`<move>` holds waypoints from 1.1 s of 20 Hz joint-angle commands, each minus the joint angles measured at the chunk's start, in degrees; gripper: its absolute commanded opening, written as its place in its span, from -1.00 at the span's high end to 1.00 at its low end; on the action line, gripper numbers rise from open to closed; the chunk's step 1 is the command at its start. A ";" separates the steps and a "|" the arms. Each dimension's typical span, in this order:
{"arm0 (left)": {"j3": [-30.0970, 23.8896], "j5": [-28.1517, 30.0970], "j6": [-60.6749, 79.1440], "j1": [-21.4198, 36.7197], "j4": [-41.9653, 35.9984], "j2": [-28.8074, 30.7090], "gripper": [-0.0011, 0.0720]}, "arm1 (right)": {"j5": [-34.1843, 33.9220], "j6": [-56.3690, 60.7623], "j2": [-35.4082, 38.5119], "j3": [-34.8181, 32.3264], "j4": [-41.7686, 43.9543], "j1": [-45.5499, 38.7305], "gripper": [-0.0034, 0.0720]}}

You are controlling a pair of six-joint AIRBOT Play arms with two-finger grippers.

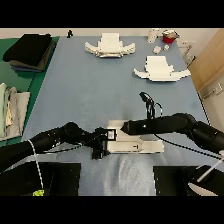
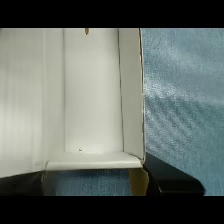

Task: Fold the box.

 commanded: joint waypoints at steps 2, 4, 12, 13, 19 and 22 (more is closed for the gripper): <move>0.00 0.04 0.02 0.00 0.02 0.04 -0.42 | 4.28 0.74 -6.23 1.44 -1.64 -1.81 0.89; 0.00 0.02 0.02 0.00 0.02 0.04 -0.42 | 4.17 0.28 -9.14 1.42 -1.79 -1.70 0.90; 0.00 0.02 0.02 0.00 0.02 0.04 -0.42 | 4.17 -3.74 -14.29 1.40 -1.99 -1.44 0.90; 0.00 0.02 0.02 0.00 0.02 0.04 -0.42 | 4.22 -3.76 -14.29 1.40 -1.99 -1.44 0.89; 0.00 0.02 0.02 0.00 0.02 0.04 -0.42 | 4.22 -3.78 -14.21 1.42 -1.99 -1.46 0.90; 0.00 0.02 0.02 0.00 0.02 0.04 -0.42 | 4.17 -6.38 -12.83 1.60 -2.05 -1.62 0.90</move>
